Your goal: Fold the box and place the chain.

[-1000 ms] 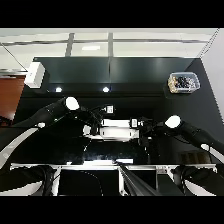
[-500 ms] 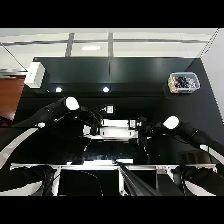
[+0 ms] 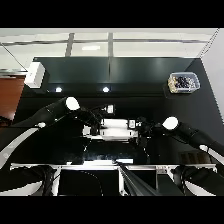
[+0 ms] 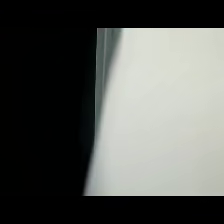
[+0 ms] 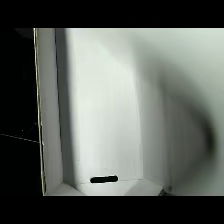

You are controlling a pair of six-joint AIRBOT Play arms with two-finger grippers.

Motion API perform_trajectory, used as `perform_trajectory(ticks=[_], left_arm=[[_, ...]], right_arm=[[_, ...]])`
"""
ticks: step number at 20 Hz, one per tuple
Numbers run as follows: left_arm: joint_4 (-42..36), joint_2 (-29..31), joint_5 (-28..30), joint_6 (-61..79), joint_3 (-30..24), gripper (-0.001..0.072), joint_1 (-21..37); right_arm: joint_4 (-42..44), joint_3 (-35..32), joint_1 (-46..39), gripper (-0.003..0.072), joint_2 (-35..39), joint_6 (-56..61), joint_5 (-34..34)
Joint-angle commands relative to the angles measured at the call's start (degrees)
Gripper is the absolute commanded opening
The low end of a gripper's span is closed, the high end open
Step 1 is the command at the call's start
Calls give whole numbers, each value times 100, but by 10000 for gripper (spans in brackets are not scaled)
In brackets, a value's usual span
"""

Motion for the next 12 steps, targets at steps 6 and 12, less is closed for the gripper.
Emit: perform_trajectory(ticks=[6,12], left_arm=[[2232,874,-1641,-2785,516,486,35],[2691,1742,-2874,-4771,284,23,35]], right_arm=[[-120,-4,9,193,2,-17,116],[-120,-2,9,193,2,-15,116]])
